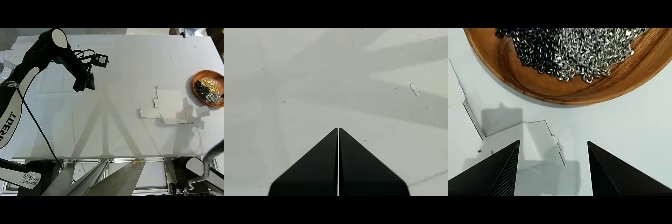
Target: Fold the box and place the chain.
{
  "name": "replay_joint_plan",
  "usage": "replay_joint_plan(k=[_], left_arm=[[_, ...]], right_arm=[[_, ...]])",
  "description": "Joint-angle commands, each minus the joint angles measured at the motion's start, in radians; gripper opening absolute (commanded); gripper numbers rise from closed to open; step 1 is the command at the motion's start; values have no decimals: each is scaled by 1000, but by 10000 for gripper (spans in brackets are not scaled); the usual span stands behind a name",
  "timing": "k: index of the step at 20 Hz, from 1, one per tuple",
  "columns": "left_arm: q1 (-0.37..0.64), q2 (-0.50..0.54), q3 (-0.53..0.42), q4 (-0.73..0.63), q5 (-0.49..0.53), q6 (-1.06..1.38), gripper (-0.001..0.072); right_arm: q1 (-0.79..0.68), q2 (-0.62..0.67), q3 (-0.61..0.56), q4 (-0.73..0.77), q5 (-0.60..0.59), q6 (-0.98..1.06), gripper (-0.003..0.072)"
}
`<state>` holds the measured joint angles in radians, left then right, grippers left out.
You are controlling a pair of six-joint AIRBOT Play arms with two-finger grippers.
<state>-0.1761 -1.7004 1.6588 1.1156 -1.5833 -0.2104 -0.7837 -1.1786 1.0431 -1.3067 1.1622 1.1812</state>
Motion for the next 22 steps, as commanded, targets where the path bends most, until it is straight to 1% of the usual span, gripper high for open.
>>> replay_joint_plan(k=[1, 6, 11, 14, 15, 16, 17, 19, 20, 21, 22], left_arm=[[0, 0, 1, 0, 0, 0, 10], [0, 0, 1, 0, 0, 0, 10], [0, 0, 1, 0, 0, 0, 10], [0, 0, 1, 0, 0, 0, 10], [0, 0, 1, 0, 0, 0, 10], [0, 0, 1, 0, 0, 0, 10], [0, 0, 1, 0, 0, 0, 10], [0, 0, 1, 0, 0, 0, 10], [0, 0, 1, 0, 0, 0, 10], [0, 0, 1, 0, 0, 0, 10], [0, 0, 1, 0, 0, 0, 10]], right_arm=[[-29, -113, 0, 32, 56, -92, 476], [-29, -230, 1, 27, 114, -197, 476], [-29, -331, 1, 37, 116, -235, 476], [-29, -388, 1, 118, 140, -274, 470], [-29, -404, 1, 143, 140, -274, 431], [-27, -413, 1, 153, 137, -275, 373], [-28, -417, 1, 153, 136, -282, 300], [-28, -417, 1, 155, 136, -301, 104], [-28, -417, 1, 166, 137, -304, 72], [-28, -417, 1, 195, 143, -326, 18], [-28, -417, 1, 239, 161, -355, 14]])
